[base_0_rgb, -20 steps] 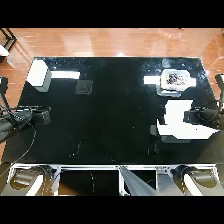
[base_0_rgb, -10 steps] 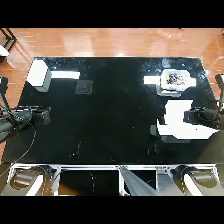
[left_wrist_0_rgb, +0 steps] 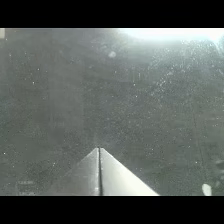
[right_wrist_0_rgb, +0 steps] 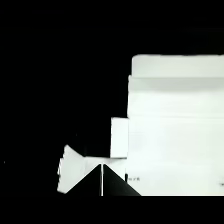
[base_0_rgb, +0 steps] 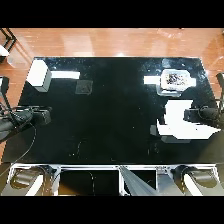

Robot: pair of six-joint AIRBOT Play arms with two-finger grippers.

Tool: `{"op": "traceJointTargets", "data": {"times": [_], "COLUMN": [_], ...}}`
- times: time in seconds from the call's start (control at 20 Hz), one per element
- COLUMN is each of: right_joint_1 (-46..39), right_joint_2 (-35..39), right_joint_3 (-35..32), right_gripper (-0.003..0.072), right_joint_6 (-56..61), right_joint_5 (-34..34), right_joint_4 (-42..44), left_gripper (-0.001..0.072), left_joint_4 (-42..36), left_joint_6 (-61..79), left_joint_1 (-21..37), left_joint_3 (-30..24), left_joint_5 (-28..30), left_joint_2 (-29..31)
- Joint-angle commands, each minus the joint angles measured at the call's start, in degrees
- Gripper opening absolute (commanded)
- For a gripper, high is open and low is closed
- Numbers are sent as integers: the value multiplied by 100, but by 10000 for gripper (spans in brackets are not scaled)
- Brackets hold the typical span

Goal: Fold the box and place the chain.

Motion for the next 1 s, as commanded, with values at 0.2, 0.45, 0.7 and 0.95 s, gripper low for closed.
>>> {"op": "traceJointTargets", "data": {"times": [0.2, 0.45, 0.7, 0.95], "right_joint_1": [0, -981, -4124, -6321], "right_joint_2": [-98, -848, -1753, -2719], "right_joint_3": [-7, 31, 487, 894], "right_gripper": [704, 702, 702, 702], "right_joint_6": [216, 1130, 229, -654], "right_joint_5": [-837, -103, -122, 369], "right_joint_4": [57, -1335, -938, -258], "left_gripper": [641, 640, 640, 640], "left_joint_4": [-4, -2, 26, 20], "left_joint_6": [-4, -2, 4, -4], "left_joint_1": [2, 2, 4, 4], "left_joint_3": [-2, -2, -2, -2], "left_joint_5": [-24, 63, 203, 525], "left_joint_2": [-358, -601, -782, -863]}}
